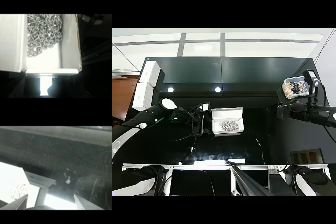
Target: Fold the box and place the chain.
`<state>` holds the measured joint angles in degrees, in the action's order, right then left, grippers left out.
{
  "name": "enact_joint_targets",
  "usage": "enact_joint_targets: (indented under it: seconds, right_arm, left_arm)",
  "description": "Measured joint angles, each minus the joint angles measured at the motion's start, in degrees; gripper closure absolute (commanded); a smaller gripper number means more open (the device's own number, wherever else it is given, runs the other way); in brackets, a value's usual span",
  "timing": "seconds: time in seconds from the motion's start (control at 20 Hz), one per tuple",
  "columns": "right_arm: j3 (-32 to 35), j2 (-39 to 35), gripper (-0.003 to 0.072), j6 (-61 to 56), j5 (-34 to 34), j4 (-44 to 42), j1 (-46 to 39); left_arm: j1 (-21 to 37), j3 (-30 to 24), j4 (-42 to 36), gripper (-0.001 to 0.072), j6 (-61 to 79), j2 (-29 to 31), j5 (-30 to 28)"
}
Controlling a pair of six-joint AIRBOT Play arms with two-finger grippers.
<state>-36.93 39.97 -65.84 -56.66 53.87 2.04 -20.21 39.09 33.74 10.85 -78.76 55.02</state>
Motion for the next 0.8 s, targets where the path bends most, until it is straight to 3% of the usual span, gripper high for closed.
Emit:
enact_joint_targets:
  seconds: [0.8]
  right_arm:
    - [0.0, 0.0, -0.0014, 0.0, 0.0, 0.0, 0.0]
  left_arm:
    - [-1.2, 0.2, -0.2, -0.0003, -1.1, 0.0, -3.0]
